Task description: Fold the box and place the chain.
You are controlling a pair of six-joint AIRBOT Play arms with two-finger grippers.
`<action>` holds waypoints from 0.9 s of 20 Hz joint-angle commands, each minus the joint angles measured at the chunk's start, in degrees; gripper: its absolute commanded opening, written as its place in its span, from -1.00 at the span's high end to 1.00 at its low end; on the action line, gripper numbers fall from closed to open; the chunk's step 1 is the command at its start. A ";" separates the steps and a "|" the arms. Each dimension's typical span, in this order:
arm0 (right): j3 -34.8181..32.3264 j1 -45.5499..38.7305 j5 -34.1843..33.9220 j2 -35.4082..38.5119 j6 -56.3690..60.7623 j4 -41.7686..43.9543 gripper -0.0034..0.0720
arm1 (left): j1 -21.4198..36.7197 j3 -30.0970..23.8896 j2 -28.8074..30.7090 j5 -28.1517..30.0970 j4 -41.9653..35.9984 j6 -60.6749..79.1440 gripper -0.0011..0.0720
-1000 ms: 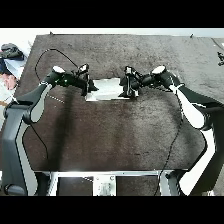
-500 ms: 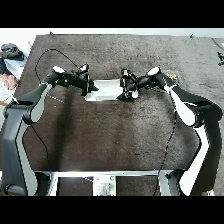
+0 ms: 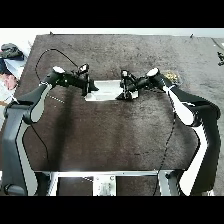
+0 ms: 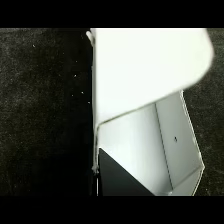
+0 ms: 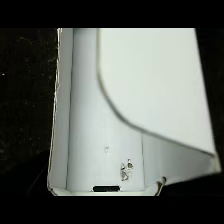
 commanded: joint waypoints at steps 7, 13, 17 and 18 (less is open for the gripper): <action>0.04 0.02 0.70 -1.25 -0.15 0.02 -0.61 | 0.07 0.04 0.04 0.04 -0.20 0.00 0.94; 0.04 -0.20 0.94 -1.88 -0.11 0.02 -0.61 | 0.07 0.04 0.04 0.07 -0.20 0.00 0.94; 0.04 -0.20 1.14 -2.05 -0.13 0.22 -0.51 | 0.07 0.04 0.04 0.07 -0.20 0.00 0.94; 0.04 -0.20 1.11 -2.05 -0.13 0.22 -0.50 | 0.07 0.04 0.04 0.07 -0.20 0.00 0.94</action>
